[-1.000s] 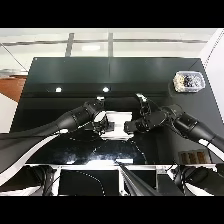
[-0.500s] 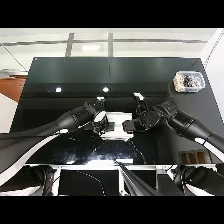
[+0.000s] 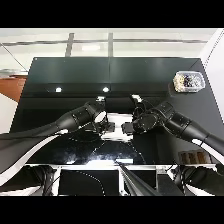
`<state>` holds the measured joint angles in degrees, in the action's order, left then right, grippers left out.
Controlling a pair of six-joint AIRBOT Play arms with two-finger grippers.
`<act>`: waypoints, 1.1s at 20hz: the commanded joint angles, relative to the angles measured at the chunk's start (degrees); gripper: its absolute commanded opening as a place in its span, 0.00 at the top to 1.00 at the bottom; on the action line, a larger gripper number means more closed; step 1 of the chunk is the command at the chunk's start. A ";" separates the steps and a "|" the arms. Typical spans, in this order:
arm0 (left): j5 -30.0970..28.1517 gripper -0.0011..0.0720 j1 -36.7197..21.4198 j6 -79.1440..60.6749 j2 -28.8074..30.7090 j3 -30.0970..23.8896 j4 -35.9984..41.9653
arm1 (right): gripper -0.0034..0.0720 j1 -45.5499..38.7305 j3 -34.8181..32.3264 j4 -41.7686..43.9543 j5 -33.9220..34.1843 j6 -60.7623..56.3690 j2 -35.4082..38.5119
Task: Fold the box and place the chain.
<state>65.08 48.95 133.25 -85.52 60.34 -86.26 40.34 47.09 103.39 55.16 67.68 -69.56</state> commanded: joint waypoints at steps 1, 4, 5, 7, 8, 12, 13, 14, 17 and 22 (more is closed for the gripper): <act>0.09 0.95 -0.04 0.04 0.00 -0.02 -0.07 | 0.39 0.59 0.04 -0.13 -0.46 -0.72 -1.44; 0.07 0.95 -0.04 0.04 0.00 -0.02 -0.09 | 0.41 1.73 0.50 -0.22 -1.51 -2.89 -2.45; -0.02 0.95 -0.04 0.04 0.00 -0.02 -0.09 | 0.48 1.75 0.87 -0.22 -1.62 -2.99 -2.64; -0.02 0.95 -0.04 0.04 0.00 -0.02 -0.09 | 0.53 1.75 1.33 -0.39 -1.60 -3.91 -2.69; -0.04 0.95 -0.04 0.04 0.00 -0.02 -0.11 | 0.53 1.77 1.57 -0.37 -1.27 -4.63 -2.78; -0.02 0.95 -0.04 0.04 0.00 -0.02 -0.24 | 0.54 4.37 5.40 -3.32 1.64 -7.58 -5.92; -0.02 0.95 -0.07 0.04 0.00 -0.02 -0.26 | 0.54 5.27 6.95 -5.40 3.19 -8.92 -7.10; -0.02 0.95 -0.07 0.04 0.00 -0.02 -0.26 | 0.54 5.77 8.02 -7.04 4.35 -10.21 -7.91; -0.02 0.95 -0.07 0.04 0.00 -0.02 -0.24 | 0.54 5.86 8.72 -8.46 4.96 -12.92 -8.39; 0.09 0.95 -0.07 0.04 0.00 -0.02 -0.17 | 0.55 5.86 8.72 -9.38 5.60 -15.74 -9.16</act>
<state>65.10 48.95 133.36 -85.52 60.31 -86.54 46.04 55.53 95.09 60.07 54.19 -78.11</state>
